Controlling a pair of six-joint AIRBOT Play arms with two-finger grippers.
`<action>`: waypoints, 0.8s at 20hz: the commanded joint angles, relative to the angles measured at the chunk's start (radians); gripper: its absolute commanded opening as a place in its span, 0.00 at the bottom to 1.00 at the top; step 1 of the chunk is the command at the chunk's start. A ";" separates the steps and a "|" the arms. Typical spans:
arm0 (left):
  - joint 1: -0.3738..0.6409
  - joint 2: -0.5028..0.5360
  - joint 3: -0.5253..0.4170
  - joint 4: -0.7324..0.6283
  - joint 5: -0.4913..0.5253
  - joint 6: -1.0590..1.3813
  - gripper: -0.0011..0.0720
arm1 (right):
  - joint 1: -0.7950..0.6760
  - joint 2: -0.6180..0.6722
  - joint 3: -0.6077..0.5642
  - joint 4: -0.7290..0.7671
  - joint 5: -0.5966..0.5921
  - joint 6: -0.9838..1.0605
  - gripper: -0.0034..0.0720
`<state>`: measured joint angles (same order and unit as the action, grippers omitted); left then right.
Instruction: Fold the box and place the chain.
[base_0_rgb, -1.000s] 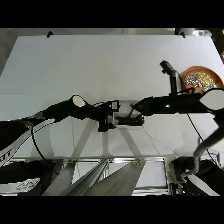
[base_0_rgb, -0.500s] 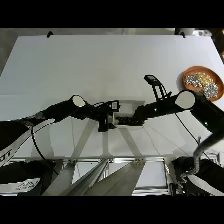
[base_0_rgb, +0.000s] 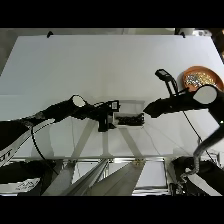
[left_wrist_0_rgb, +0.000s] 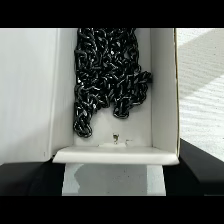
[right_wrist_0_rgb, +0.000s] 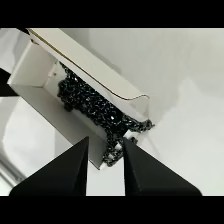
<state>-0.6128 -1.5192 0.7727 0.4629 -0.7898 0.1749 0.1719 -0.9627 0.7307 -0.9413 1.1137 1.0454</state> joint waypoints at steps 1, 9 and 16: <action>0.000 0.001 0.000 0.000 0.000 0.000 0.56 | -0.169 0.007 0.001 0.194 0.130 -0.401 0.26; 0.000 0.001 0.000 0.000 0.000 0.000 0.56 | -0.109 -0.158 0.000 -0.067 0.149 -0.821 0.86; 0.000 0.001 0.000 0.000 0.000 0.000 0.56 | 0.010 -0.251 0.000 -0.124 -0.109 -0.971 0.95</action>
<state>-0.6128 -1.5192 0.7727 0.4629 -0.7895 0.1749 0.1543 -1.1889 0.7311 -1.0607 1.1023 0.1638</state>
